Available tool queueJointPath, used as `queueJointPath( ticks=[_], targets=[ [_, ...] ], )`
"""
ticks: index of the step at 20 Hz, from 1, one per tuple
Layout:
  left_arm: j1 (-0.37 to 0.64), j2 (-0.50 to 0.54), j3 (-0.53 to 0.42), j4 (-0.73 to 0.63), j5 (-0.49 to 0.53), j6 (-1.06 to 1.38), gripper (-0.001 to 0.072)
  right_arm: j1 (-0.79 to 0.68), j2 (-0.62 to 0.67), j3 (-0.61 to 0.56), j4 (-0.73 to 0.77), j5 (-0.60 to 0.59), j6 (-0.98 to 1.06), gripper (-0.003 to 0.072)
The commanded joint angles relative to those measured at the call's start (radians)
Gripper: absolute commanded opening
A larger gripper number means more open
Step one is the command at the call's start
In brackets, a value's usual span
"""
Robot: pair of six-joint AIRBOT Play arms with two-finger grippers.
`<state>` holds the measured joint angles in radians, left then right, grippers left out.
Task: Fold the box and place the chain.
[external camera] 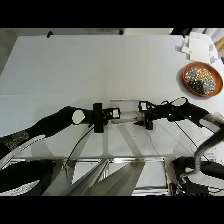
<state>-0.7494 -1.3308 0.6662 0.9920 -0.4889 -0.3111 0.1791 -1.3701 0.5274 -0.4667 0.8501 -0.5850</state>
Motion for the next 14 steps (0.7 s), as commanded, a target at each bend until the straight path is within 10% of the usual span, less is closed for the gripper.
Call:
queueJointPath(
  ticks=[1,14],
  targets=[
    [-0.013,0.000,0.000,-0.017,0.006,0.001,0.0190,0.000,0.001,0.000,0.000,0.000,0.000,0.0421],
    [-0.038,0.000,0.000,-0.103,0.064,0.000,0.0021,0.000,0.001,0.000,0.000,0.000,0.000,0.0421]
  ],
)
